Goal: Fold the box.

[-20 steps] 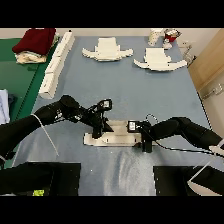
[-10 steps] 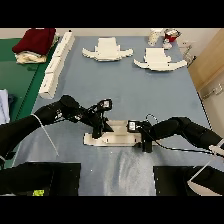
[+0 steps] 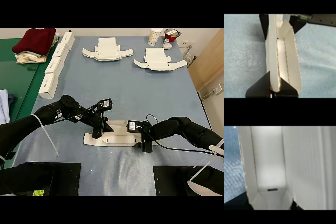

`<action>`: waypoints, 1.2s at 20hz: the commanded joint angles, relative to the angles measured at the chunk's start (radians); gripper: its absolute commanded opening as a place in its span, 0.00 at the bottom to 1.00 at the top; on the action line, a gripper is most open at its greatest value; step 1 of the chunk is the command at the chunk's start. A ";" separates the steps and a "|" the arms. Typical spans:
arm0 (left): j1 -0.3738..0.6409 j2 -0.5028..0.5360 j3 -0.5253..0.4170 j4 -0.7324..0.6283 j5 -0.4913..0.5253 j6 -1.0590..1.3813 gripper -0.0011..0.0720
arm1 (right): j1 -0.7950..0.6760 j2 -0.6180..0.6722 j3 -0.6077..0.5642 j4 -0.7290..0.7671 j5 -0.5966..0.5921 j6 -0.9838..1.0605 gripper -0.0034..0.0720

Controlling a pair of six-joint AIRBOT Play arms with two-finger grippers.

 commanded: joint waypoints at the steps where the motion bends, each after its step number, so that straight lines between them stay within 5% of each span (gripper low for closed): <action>1: 0.000 0.000 0.000 -0.007 -0.023 0.000 0.03 | 0.001 0.000 -0.001 0.000 0.000 0.000 0.72; 6: 0.000 -0.010 0.000 -0.002 -0.017 -0.002 0.05 | 0.001 0.000 -0.001 0.000 0.000 0.000 0.72; 8: 0.000 -0.010 0.000 -0.003 -0.008 -0.040 0.61 | 0.000 0.000 -0.001 0.000 0.000 0.000 0.72; 11: 0.011 -0.009 0.000 0.005 0.018 -0.193 0.61 | 0.000 0.000 -0.001 0.000 0.000 0.000 0.72; 14: 0.053 0.035 0.004 0.102 -0.061 -0.449 0.61 | 0.000 0.000 -0.001 0.000 0.000 0.000 0.72; 18: 0.126 0.159 0.008 0.344 -0.227 -0.822 0.58 | 0.000 0.000 -0.001 -0.001 0.000 0.000 0.72; 21: 0.149 0.221 0.008 0.375 -0.378 -0.996 0.03 | 0.000 0.000 -0.001 -0.001 0.000 0.000 0.72; 24: 0.087 0.225 -0.013 0.179 -0.373 -1.171 0.03 | 0.000 0.000 -0.001 -0.001 -0.001 0.000 0.72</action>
